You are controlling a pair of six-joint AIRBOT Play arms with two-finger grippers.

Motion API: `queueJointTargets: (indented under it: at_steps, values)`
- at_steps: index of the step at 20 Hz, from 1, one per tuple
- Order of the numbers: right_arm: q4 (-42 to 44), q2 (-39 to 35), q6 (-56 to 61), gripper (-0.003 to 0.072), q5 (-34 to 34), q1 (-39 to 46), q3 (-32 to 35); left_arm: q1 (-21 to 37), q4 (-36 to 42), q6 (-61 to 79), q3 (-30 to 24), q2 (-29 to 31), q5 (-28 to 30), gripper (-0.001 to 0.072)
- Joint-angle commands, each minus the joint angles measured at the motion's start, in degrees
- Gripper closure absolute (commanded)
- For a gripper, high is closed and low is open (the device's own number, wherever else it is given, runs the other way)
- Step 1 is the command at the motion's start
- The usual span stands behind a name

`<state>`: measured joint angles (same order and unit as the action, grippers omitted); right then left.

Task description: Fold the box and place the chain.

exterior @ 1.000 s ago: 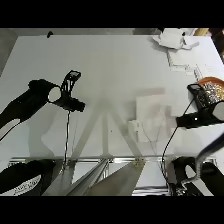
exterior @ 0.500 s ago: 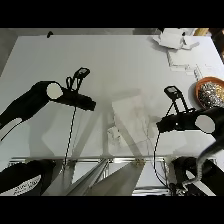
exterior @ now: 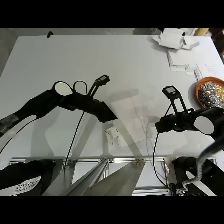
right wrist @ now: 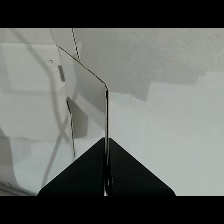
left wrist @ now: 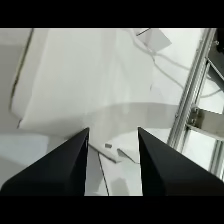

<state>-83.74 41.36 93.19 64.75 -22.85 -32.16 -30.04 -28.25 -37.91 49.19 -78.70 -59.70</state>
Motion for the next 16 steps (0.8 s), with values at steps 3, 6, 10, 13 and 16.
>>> queueJointTargets:
  at_steps: [3, 6, 10, 13, 16]
  values:
    - [0.07, -0.07, 0.02, 0.0675, 0.26, -0.07, 0.02, -1.57, 6.78, 0.20, -0.04, -5.11, 6.16, 0.0313]
    - [0.11, -0.04, 0.02, 0.0675, 0.57, -0.04, 0.02, 0.13, 6.73, 0.07, -0.02, -4.55, 3.48, 0.0187]
    - [0.17, -0.04, 0.02, 0.0675, 0.57, -0.04, 0.02, 7.50, 4.68, -4.76, -0.02, -2.40, -2.60, 0.0083]
    - [0.22, -0.04, 0.02, 0.0675, 0.57, -0.04, 0.02, 11.98, 0.37, -10.14, -0.02, -1.57, -3.28, 0.0082]
    - [0.26, -0.07, 0.02, 0.0675, 0.57, -0.07, 0.02, 9.81, 2.03, -9.44, -0.02, -2.95, -2.19, 0.0084]
